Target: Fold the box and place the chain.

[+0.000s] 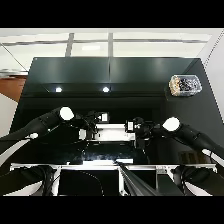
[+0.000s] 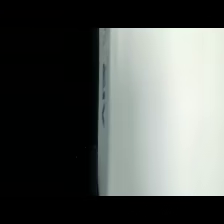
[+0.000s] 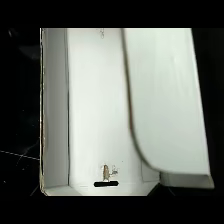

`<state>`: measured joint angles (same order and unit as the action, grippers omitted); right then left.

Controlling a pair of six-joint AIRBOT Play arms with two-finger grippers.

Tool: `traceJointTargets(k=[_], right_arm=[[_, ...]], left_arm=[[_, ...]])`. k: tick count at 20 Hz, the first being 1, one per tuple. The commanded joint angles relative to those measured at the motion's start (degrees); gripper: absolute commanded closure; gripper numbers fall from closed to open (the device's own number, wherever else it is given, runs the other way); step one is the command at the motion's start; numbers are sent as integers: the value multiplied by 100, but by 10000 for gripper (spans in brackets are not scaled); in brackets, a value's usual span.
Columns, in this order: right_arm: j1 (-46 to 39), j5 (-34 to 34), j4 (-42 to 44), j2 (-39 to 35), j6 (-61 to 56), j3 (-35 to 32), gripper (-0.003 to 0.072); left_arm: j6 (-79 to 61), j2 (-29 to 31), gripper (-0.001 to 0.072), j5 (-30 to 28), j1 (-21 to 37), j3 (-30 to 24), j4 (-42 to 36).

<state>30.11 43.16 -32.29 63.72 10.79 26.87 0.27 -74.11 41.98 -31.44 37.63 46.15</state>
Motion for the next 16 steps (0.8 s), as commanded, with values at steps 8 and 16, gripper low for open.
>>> traceJointTargets(k=[8,16], right_arm=[[0,-168,76,426,278,7,-15],[2,-203,76,448,278,7,90]], left_arm=[[9,-2,680,-24,4,15,-13],[9,-2,680,-22,4,15,-13]])
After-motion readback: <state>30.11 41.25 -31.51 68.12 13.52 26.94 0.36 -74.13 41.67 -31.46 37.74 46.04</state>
